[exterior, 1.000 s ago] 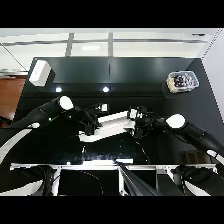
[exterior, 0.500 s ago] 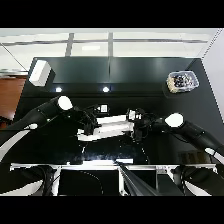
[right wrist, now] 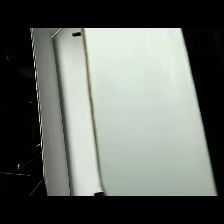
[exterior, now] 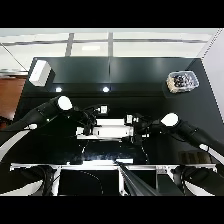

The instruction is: Fold the box and place the chain.

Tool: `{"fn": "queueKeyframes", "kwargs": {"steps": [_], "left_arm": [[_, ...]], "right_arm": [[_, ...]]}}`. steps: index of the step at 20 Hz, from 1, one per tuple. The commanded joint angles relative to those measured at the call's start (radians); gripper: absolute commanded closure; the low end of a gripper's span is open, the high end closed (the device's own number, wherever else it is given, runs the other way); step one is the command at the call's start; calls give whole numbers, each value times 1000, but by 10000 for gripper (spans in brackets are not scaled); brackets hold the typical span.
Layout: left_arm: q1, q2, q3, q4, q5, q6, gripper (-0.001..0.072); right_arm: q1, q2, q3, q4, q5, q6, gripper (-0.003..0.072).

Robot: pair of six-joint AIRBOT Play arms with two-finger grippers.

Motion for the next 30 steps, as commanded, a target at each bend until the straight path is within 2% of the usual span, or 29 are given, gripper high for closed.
{"fn": "queueKeyframes", "kwargs": {"steps": [1, 6, 18, 27, 29, 30], "left_arm": [[0, -2, 0, 0, 2, -1, 684], [0, -2, 0, 0, 3, -1, 683], [0, -2, 0, 0, 4, -1, 683], [0, -2, 0, 0, 3, -1, 683], [0, -2, 0, 0, 2, -2, 683], [0, -2, 0, 0, 1, -10, 683]], "right_arm": [[1, -27, 0, -5, 4, -37, -19], [0, -64, 0, -49, -16, -37, -19], [2, -68, 0, -49, -44, -36, -11], [49, -72, 0, -111, -93, 13, -10], [49, -72, 0, -110, -93, 13, 157], [49, -72, 0, -110, -93, 13, 152]]}}
